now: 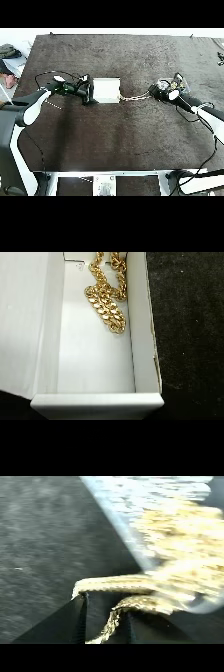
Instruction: Fold the box and place the chain.
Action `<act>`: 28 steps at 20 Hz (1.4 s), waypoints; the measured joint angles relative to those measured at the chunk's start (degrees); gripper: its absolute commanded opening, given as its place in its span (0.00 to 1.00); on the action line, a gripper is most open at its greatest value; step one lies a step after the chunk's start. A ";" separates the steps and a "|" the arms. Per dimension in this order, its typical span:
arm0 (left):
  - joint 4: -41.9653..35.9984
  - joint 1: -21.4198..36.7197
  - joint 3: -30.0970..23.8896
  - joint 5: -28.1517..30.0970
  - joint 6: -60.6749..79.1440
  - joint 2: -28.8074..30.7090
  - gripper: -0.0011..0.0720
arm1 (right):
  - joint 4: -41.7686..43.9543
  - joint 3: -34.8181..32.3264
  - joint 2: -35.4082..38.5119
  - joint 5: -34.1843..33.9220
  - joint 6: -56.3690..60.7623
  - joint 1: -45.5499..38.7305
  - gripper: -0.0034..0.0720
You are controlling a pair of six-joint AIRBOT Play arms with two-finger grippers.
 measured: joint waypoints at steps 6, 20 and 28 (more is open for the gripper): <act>0.02 0.00 0.00 -0.02 0.00 0.00 0.57 | 0.63 1.66 -1.20 -0.61 0.20 1.55 0.04; 0.00 0.00 0.00 -0.02 0.00 0.00 0.57 | 0.94 1.90 11.28 -2.34 -0.96 12.07 0.03; 0.02 0.00 0.00 -0.02 0.00 0.00 0.57 | -0.33 2.40 20.72 -9.29 -1.49 22.14 0.03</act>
